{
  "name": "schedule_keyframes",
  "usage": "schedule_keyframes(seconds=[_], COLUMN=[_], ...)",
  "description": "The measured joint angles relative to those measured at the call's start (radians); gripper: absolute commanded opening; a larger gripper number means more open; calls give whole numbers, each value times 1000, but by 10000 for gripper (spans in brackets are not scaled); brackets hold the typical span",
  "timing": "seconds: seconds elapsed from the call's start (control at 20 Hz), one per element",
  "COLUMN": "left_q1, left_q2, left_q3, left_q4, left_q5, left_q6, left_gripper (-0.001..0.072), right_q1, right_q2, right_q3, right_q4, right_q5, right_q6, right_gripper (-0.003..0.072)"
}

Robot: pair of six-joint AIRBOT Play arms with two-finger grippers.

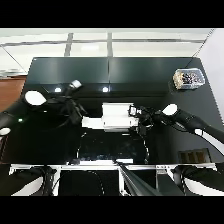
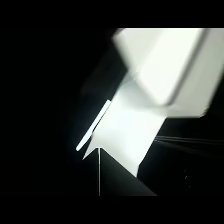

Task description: Fold the box and place the chain.

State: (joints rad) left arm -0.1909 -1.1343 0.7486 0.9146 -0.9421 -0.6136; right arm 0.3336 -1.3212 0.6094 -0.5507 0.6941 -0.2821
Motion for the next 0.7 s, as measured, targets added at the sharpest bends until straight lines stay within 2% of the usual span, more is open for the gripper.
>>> schedule_keyframes(seconds=[0.2, 0.35, 0.5, 0.7], left_q1=[199, 295, 302, 218], left_q2=[-14, -100, -209, -315], left_q3=[-40, -71, -83, -89], left_q4=[52, -54, -153, -252], left_q5=[-85, -189, -252, -248], left_q6=[-439, -531, -527, -478], left_gripper=[29, 27, 27, 28], right_q1=[0, 0, 0, 0], right_q2=[0, 0, 0, 0], right_q3=[0, 0, 0, 0], right_q4=[0, -1, -1, -1], right_q5=[0, 0, 1, 1], right_q6=[0, 0, 0, 0], right_gripper=[190, 191, 191, 191])
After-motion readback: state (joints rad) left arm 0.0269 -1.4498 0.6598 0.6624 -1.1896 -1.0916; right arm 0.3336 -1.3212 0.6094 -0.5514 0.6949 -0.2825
